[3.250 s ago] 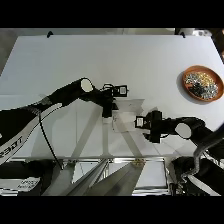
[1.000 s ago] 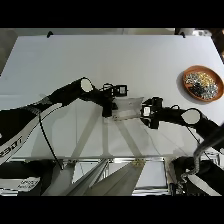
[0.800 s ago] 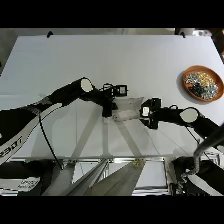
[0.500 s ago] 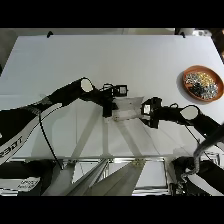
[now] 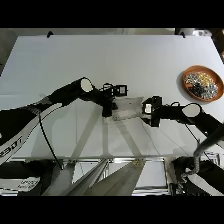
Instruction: Fold the box and place the chain.
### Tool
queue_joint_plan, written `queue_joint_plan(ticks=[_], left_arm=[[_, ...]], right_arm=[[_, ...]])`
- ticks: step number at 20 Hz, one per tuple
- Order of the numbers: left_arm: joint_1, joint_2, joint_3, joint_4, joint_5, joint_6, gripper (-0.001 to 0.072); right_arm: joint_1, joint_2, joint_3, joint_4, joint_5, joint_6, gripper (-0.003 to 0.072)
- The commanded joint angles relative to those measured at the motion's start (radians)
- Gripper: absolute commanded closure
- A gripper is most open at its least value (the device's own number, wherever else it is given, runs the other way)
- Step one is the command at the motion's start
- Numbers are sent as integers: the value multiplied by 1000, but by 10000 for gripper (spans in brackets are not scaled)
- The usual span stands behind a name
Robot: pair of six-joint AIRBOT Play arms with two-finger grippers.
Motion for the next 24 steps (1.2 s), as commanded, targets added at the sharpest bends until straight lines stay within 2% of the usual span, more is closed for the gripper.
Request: queue_joint_plan(ticks=[1,6,14,20,24], left_arm=[[0,1,1,0,1,0,697],[0,1,1,0,1,0,697],[0,1,1,0,1,0,697],[0,1,1,0,1,0,697],[0,1,1,0,1,0,697]], right_arm=[[-1,-1,14,0,9,-7,-15],[-1,-7,14,5,2,-61,3],[-1,-90,60,33,14,-88,3],[-45,-102,65,45,135,-135,2],[-45,-103,65,66,136,-135,3]])
